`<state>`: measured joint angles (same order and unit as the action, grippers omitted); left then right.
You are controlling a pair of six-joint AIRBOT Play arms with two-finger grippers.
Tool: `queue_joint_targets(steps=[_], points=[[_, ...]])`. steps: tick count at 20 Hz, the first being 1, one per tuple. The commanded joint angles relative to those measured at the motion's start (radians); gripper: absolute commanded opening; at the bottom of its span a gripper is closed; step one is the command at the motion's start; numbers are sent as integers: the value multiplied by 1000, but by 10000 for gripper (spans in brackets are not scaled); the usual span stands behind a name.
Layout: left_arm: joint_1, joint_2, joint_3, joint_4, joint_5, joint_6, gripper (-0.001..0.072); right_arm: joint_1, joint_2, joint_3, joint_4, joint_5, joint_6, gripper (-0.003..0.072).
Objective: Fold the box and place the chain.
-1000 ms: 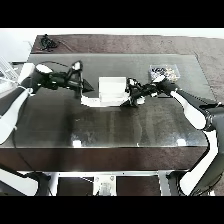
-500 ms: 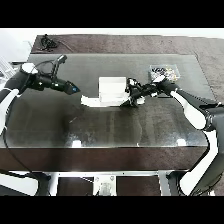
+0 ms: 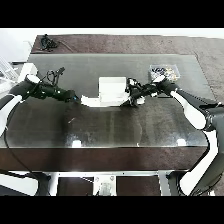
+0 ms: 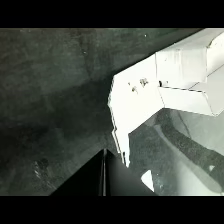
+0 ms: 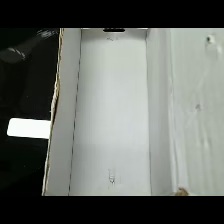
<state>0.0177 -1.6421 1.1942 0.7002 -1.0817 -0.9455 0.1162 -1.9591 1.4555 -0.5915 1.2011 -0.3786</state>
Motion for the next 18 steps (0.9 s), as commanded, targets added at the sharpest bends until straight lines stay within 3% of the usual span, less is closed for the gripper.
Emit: queue_joint_targets(steps=[1,10,18], points=[[-4,-3,-14,4,7,-49,20,1,0,0,0,0,0,586],[-124,-29,-37,-14,143,-50,21,1,0,0,0,0,0,586],[-147,-61,-32,-212,150,-29,21,1,0,0,0,0,0,586]])
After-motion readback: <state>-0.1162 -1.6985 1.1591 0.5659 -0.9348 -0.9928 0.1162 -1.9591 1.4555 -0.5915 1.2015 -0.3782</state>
